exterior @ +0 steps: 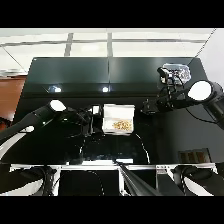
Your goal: Fold the box and place the chain.
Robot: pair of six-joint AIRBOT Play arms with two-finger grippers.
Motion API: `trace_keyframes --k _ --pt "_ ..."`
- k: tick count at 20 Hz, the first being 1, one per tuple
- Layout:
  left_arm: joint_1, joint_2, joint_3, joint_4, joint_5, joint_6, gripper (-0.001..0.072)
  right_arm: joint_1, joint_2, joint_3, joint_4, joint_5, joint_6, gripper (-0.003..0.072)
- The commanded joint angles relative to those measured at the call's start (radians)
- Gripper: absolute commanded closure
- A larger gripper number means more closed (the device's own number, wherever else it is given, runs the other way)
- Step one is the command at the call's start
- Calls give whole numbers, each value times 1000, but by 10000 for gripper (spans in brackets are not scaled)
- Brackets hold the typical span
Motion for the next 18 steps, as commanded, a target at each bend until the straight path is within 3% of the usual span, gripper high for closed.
trace_keyframes --k 1,7,8,9,10,11,14,18 --pt "-45 -32 18 -20 -18 17 -1 1 0 0 -1 -4 0 315" --pt "-79 -51 29 -43 19 13 4 1 -1 -1 -3 -80 0 315" --pt "-79 -51 29 -46 19 13 40 1 -3 -1 -3 -114 -1 314" --pt "-79 -51 29 -46 20 13 175 1 -5 -4 -3 -170 -2 311" --pt "-79 -51 29 -46 18 13 277 5 -8 -6 -3 -235 -14 76" --pt "-79 -51 29 -46 19 13 308 12 -20 -6 4 -290 -69 -21" --pt "-79 -51 29 -46 19 13 308 39 -96 -7 74 -377 -209 -16" --pt "-79 -51 29 -46 19 13 308 95 -154 -2 99 -189 -736 -16"
